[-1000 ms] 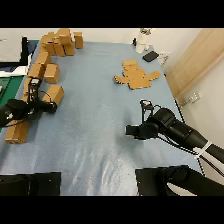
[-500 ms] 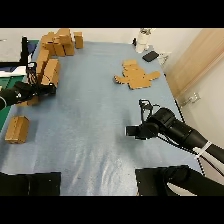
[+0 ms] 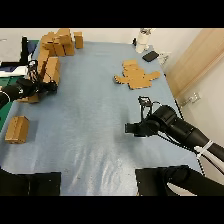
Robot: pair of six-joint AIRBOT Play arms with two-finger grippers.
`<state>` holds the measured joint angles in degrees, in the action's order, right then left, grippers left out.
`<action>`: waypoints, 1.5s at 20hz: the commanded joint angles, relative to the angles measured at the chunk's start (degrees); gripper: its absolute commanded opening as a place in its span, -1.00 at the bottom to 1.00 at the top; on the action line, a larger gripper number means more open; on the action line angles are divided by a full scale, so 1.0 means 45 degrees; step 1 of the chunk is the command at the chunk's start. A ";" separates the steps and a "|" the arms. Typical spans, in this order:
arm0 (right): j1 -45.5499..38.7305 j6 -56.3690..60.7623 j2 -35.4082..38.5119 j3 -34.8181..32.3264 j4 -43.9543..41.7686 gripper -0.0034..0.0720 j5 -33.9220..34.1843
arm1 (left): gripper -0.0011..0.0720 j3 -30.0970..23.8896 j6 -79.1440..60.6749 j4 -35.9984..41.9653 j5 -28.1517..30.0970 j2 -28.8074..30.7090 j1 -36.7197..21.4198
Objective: Fold the box.
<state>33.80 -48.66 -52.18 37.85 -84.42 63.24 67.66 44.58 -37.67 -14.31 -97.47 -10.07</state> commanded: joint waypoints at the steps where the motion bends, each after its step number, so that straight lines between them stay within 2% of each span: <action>1: -0.0005 -0.0015 0.0000 0.0063 0.0000 -0.90 -0.0005 | 0.48 0.0068 -0.0015 -0.0515 -0.0393 0.0204 -0.0010; 2: 0.0000 -0.0015 0.0000 0.0063 -0.0005 -0.90 0.0000 | 0.73 0.0068 -0.0015 -0.0695 -0.0384 0.0282 -0.0005; 3: 0.0000 -0.0024 0.0000 0.0063 -0.0005 -0.90 0.0000 | 0.89 0.0068 -0.0005 -0.0787 -0.0379 0.0330 -0.0015; 9: 0.0000 -0.0423 0.0005 0.0063 -0.0340 -0.90 0.0010 | 0.90 0.0068 0.0117 -0.0772 -0.0685 0.0389 -0.0209; 11: 0.0000 -0.0427 0.0005 0.0063 -0.0340 -0.90 0.0010 | 0.94 0.0083 0.0452 -0.0777 -0.1253 0.0418 -0.0359; 13: 0.0000 -0.0423 0.0005 0.0063 -0.0345 -0.43 0.0010 | 0.94 0.0107 0.0505 -0.0787 -0.2244 0.0559 -0.0646; 17: 0.0000 -0.0427 0.0000 0.0063 -0.0403 -0.43 0.0005 | 0.94 0.0107 0.1035 -0.0869 -0.4095 0.1219 -0.1462; 21: 0.0000 -0.0427 0.0000 0.0063 -0.0602 -0.43 0.0034 | 0.94 0.0107 0.1020 -0.1054 -0.5877 0.2594 -0.1977; 22: 0.0000 -0.0432 0.0000 0.0063 -0.0670 -0.44 0.0034 | 0.78 0.0107 0.1030 -0.1054 -0.6455 0.2929 -0.1991; 24: -0.0005 -0.0432 -0.0005 0.0063 -0.0675 -0.50 0.0005 | -0.93 0.0107 0.0942 -0.1054 -0.8233 0.3565 -0.1889; 27: -0.0010 -0.0869 -0.0073 0.0126 -0.0680 -0.56 -0.0194 | -0.95 0.0107 0.1083 -0.1117 -0.9981 0.4119 -0.1064; 28: -0.0039 -0.1117 -0.0228 0.0311 -0.0685 -0.88 -0.0180 | -0.95 0.0107 0.1088 -0.1224 -1.0423 0.4255 -0.0525; 30: -0.0272 -0.1744 -0.0646 0.0889 -0.0869 -0.90 -0.0199 | -0.95 0.0102 0.1467 -0.1749 -1.0758 0.4566 0.1122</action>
<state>33.41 -53.15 -53.45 39.64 -87.59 62.61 68.10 49.58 -43.38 -56.21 -79.18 -11.75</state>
